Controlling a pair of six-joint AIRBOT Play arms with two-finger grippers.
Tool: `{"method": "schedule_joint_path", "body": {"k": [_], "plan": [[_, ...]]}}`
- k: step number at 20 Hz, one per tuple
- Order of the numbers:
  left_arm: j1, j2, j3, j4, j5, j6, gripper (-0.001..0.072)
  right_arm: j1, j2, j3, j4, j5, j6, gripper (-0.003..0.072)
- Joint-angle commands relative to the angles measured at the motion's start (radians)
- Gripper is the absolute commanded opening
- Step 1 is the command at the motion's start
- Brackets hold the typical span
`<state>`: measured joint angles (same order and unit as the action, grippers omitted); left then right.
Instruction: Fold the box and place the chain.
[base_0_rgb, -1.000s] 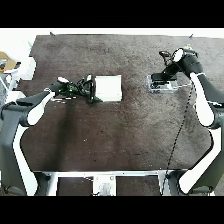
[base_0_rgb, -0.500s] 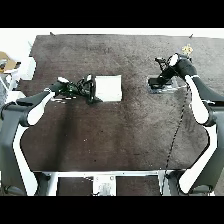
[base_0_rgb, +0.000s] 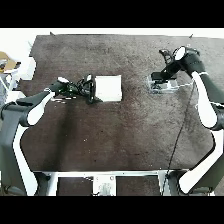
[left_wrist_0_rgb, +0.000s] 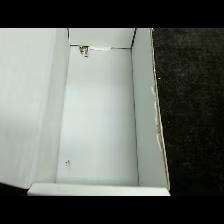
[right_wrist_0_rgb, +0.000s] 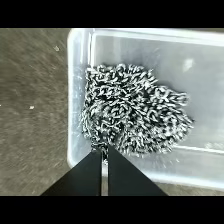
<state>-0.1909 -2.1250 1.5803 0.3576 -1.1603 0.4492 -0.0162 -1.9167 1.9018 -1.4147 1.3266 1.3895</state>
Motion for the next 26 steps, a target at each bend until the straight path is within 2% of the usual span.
{"method": "schedule_joint_path", "body": {"k": [1,5,8,15,17,20,26], "plan": [[0.0,0.0,0.0,0.0,0.0,0.0,0.0414,0.001,0.096,0.0,-0.002,-0.004,-0.003,0.0002],[0.0,0.0,0.0,0.0,0.0,0.0,0.0414,0.004,0.236,0.0,0.016,-0.014,-0.029,0.0003],[0.0,0.0,0.0,0.0,0.0,0.0,0.0414,0.025,0.36,0.001,0.017,-0.091,-0.037,0.0002],[0.0,0.0,0.0,0.0,0.0,0.0,0.0414,0.197,0.618,0.001,-0.002,-0.507,-0.076,0.0003],[0.0,0.0,0.0,0.0,0.0,0.0,0.0414,0.262,0.651,0.001,-0.006,-0.618,-0.105,0.0002],[0.0,0.0,0.0,0.0,0.0,0.0,0.0414,0.356,0.663,0.0,-0.011,-0.725,-0.15,0.0002],[0.0,0.0,0.0,0.0,0.0,0.0,0.0414,0.474,0.621,0.0,-0.021,-0.719,-0.167,0.0003]]}}
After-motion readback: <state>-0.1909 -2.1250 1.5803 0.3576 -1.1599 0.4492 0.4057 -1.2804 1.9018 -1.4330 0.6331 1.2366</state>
